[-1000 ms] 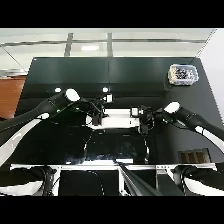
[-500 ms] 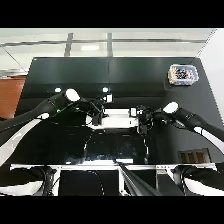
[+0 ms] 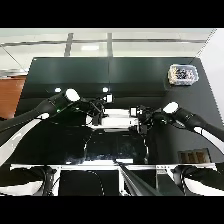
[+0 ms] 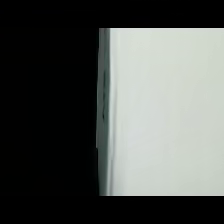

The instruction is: Fold the box and place the chain.

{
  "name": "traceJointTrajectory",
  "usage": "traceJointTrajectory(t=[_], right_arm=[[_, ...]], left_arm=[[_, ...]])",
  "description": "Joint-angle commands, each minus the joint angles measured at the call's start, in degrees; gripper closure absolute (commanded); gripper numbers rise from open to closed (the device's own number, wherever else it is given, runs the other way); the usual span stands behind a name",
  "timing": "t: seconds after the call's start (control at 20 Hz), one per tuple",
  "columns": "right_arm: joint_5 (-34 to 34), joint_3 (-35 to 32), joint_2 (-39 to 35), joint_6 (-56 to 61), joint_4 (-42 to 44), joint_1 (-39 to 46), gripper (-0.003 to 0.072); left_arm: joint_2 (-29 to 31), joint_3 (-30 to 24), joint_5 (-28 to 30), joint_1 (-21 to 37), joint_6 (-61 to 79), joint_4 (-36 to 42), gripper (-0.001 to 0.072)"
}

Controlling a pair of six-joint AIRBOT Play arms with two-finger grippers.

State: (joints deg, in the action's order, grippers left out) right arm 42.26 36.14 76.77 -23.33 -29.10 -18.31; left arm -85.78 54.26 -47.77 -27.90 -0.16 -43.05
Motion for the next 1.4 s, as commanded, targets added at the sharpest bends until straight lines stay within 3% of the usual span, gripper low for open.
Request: traceJointTrajectory(t=[0.0,0.15,0.2,0.25,0.3,0.4,0.55,0.6,0.65,0.75,0.85,0.9,0.95,1.0,1.05,1.15,1.35], right_arm=[[-0.1,0.0,0.0,0.0,0.0,0.0,0.0151],[-0.1,0.0,0.0,-0.1,0.1,0.0,0.0153],[-0.1,0.0,0.0,-0.1,0.1,0.0,0.0153],[-0.1,0.0,0.0,-0.1,0.1,0.0,0.0153],[-0.1,0.0,0.0,-0.1,0.1,0.0,0.0153],[-0.1,0.0,0.0,-0.1,0.1,0.0,0.0154],[-0.1,0.0,0.0,-0.1,0.1,0.0,0.0155],[-0.1,0.0,0.0,-0.1,0.1,0.0,0.0277],[-0.1,0.0,0.0,-0.1,0.1,0.0,0.0329],[-0.1,0.0,0.0,-0.1,0.1,0.0,0.0328],[-0.1,0.0,0.0,-0.1,0.1,0.0,0.0329],[-0.1,0.0,0.0,-0.1,0.1,0.0,0.0328],[-0.1,0.0,0.0,-0.1,0.1,0.0,0.0329],[-0.1,0.0,0.0,-0.1,0.1,0.0,0.0329],[-0.1,0.0,0.0,-0.1,0.1,0.0,0.0329],[-0.1,0.0,0.0,-0.1,0.1,0.0,0.0330],[-0.1,0.0,0.0,-0.1,0.1,0.0,0.0332]], left_arm=[[0.0,0.0,0.0,0.0,0.0,0.0,0.0682],[0.1,0.0,0.0,0.0,0.0,0.0,0.0679],[0.3,0.1,0.0,0.1,0.0,0.0,0.0644],[0.8,0.1,0.0,0.2,0.0,0.0,0.0480],[1.4,0.1,0.0,0.3,-0.1,0.0,0.0270],[3.3,0.1,-1.1,0.9,-2.3,-1.6,0.0000],[8.0,0.1,-2.9,1.8,-13.5,-13.0,-0.0004],[9.9,0.1,-4.6,2.2,-17.4,-17.0,-0.0004],[11.8,0.1,-6.4,2.6,-20.5,-20.5,-0.0003],[15.8,0.1,-11.4,3.3,-28.4,-26.8,-0.0003],[18.6,0.0,-17.9,4.6,-38.1,-28.3,0.0008],[19.1,0.0,-21.7,5.2,-43.5,-26.4,0.0073],[18.9,-0.2,-25.6,5.3,-47.5,-22.8,0.0245],[18.6,-1.2,-29.1,5.3,-48.9,-17.6,0.0510],[18.4,-2.7,-30.6,4.9,-47.9,-11.9,0.0680],[18.3,-7.0,-25.8,3.1,-46.2,-1.1,0.0684],[17.2,-9.9,-4.5,-1.3,-41.6,7.7,0.0684]])
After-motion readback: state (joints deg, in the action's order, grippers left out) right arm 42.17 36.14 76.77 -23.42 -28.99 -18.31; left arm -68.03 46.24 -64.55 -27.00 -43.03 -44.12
